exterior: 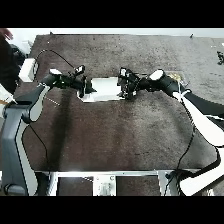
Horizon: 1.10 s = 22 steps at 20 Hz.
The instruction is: Fold the box and place the chain.
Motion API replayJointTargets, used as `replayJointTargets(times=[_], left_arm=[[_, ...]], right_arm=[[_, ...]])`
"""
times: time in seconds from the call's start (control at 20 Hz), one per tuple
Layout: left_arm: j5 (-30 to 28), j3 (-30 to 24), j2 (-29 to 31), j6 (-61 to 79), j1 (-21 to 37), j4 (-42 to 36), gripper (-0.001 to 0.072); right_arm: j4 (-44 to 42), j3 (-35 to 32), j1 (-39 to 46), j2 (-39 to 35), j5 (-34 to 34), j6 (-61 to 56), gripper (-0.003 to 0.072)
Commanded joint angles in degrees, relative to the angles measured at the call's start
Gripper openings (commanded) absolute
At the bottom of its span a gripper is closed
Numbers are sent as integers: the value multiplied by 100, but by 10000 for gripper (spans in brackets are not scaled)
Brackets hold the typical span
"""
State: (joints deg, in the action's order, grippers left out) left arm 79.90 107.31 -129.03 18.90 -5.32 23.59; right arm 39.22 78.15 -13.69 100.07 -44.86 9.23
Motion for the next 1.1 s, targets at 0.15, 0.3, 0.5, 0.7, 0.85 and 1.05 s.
replayJointTargets(times=[0.15, 0.3, 0.5, 0.7, 0.85, 1.05], left_arm=[[4, 0, -2, 0, 0, 0, 13], [4, 0, -2, 0, 0, 0, 14], [4, 0, -2, 0, 0, 0, 13], [4, 0, -2, 2, 0, 0, 13], [4, 0, -2, 0, 0, 0, 13], [2, 0, -2, 0, 0, 0, 13]], right_arm=[[-63, 737, 173, 538, -855, -11, 710], [-66, 1154, 179, 861, -1078, -11, 710], [-68, 1464, 181, 1185, -1392, -9, 710], [-348, 1508, 181, 1366, -1589, 114, 709], [-393, 1512, 179, 1469, -1705, 245, 708], [-474, 1593, 186, 1639, -1849, 319, 708]])
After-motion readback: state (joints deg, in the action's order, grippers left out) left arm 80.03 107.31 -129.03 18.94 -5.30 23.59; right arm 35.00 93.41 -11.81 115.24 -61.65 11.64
